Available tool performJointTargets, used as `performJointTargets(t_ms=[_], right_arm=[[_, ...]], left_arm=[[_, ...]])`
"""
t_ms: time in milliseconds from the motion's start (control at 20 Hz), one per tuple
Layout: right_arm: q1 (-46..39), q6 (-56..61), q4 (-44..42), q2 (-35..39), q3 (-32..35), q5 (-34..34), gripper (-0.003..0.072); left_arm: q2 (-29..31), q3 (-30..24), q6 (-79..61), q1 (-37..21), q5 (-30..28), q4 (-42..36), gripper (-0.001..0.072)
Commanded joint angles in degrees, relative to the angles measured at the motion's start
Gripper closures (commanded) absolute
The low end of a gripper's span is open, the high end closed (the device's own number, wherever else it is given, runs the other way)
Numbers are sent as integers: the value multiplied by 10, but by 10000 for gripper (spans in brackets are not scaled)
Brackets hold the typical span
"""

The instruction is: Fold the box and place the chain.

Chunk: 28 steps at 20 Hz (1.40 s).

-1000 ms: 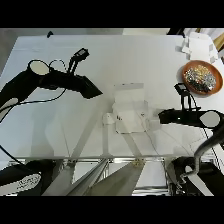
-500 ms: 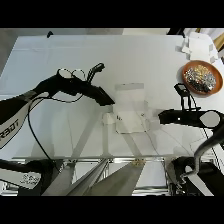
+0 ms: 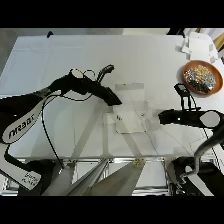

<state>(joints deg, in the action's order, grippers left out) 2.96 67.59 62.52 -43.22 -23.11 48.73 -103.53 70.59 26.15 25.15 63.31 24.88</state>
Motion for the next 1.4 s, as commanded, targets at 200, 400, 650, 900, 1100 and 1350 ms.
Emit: performJointTargets(t_ms=[200,400,650,900,1100,1350], right_arm=[[1,0,0,1,0,0,667],[1,0,0,1,0,1,667],[1,0,-1,1,0,5,644],[1,0,-1,9,-30,50,409],[1,0,0,54,-89,116,409],[1,-2,6,158,-113,179,410]], left_arm=[[-3,4,-59,45,7,-2,180],[-3,4,-60,45,0,26,570],[0,4,-84,45,-3,63,704],[34,4,-84,45,0,65,704],[96,4,-82,45,25,71,705],[185,3,-14,59,66,147,709]])
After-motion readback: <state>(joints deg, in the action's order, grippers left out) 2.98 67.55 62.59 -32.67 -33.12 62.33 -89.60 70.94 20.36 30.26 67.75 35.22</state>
